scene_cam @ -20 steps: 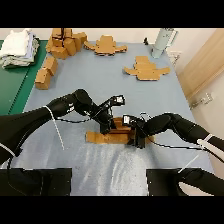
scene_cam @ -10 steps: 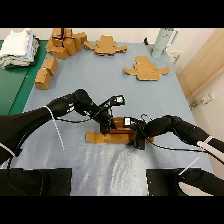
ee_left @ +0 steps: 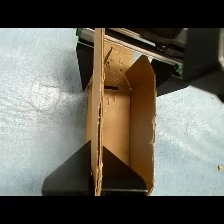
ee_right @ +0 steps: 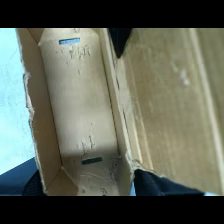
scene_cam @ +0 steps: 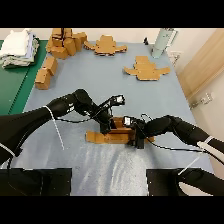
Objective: Fold the box.
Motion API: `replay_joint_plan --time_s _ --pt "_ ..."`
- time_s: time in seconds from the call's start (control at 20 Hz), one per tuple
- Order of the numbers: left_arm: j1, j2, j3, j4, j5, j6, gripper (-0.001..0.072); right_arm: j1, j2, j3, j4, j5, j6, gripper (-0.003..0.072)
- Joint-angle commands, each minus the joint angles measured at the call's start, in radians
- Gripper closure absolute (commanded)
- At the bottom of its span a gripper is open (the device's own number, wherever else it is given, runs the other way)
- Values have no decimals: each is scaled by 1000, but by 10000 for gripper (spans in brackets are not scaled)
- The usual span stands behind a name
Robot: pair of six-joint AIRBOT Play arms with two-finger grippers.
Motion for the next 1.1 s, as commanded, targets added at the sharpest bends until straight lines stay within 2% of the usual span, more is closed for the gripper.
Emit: replay_joint_plan --time_s 0.0,0.4,0.8,0.85,0.9,1.05 --pt "0 -1 0 0 -1 0 697 1 1 0 11 -1 0 25" --pt "0 -1 0 0 -1 0 697 0 39 1 12 -14 0 26" --pt "0 -1 0 0 -1 0 697 0 -10 -3 12 0 -3 46" --pt "0 -1 0 0 0 0 697 0 -16 -5 12 1 -3 51" --pt "0 -1 0 0 -1 0 697 0 -19 -5 12 0 -3 123" --pt "0 -1 0 0 -1 0 697 0 -20 -5 11 -1 -3 130"
